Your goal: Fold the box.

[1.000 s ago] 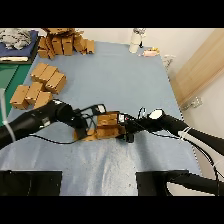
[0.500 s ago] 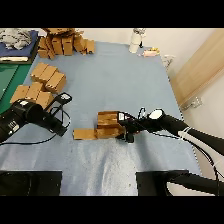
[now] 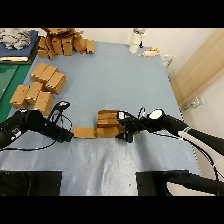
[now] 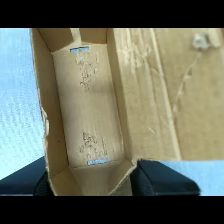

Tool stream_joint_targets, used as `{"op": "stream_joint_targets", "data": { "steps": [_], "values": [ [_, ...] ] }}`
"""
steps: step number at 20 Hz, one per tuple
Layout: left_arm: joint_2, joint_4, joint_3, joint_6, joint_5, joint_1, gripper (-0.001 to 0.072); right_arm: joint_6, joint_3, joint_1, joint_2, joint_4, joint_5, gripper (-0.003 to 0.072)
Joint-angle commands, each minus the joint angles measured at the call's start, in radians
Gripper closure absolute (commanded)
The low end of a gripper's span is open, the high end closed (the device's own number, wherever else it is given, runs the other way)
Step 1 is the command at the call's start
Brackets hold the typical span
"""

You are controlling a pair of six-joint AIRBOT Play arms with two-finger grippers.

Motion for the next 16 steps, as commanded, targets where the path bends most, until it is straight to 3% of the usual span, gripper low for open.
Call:
{"op": "stream_joint_targets", "data": {
  "steps": [1,4,12,16],
  "values": [
    [-0.039,-0.213,-0.011,0.055,0.058,0.002,0.0695,0.002,0.000,-0.001,0.000,0.000,-0.006,0.0115],
    [-0.039,-0.327,-0.014,0.122,0.127,0.002,0.0695,0.002,0.001,-0.001,0.000,0.000,-0.006,0.0115],
    [-0.039,-0.370,-0.092,0.124,0.194,0.002,0.0695,0.002,0.001,-0.001,0.000,0.000,-0.006,0.0115],
    [-0.026,-0.341,-0.090,0.119,0.130,0.004,0.0695,0.002,0.000,-0.001,0.000,0.000,-0.006,0.0115]
  ]
}}
